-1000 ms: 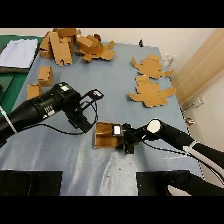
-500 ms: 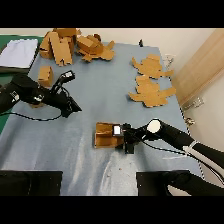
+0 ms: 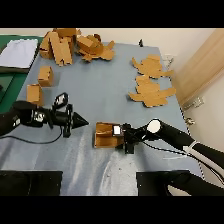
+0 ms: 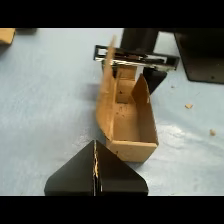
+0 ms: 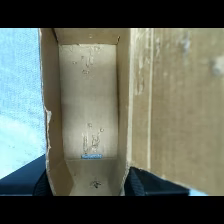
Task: Fold the box.
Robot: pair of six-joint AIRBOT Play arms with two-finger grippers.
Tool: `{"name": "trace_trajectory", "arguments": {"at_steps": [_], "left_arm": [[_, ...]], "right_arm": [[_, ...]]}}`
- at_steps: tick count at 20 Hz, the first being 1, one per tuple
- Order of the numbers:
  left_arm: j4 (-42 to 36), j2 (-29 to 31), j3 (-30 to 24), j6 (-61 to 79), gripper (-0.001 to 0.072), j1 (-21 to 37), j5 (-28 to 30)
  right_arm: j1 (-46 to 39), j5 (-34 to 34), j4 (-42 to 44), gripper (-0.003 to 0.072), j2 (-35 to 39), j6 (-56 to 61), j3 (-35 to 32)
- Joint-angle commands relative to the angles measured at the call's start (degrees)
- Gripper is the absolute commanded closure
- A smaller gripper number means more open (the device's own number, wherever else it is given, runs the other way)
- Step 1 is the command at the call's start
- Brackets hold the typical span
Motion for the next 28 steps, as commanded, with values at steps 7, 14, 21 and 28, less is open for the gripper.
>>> {"name": "trace_trajectory", "arguments": {"at_steps": [7,14,21,28], "left_arm": [[-5.77,2.10,-7.91,8.33,0.0175,-1.53,6.01],[-7.45,3.06,-7.87,6.60,0.0173,-1.68,6.12],[-0.70,2.47,-7.89,0.46,0.0018,-6.47,12.46],[1.55,2.47,-7.89,-3.19,0.0018,-14.45,18.64]], "right_arm": [[0.00,0.04,0.02,0.0227,0.02,-0.02,0.00],[0.00,0.07,0.02,0.0227,0.02,-0.02,0.00],[0.00,0.04,0.02,0.0227,0.04,-0.02,0.00],[0.00,0.04,0.02,0.0227,0.04,-0.02,0.00]]}}
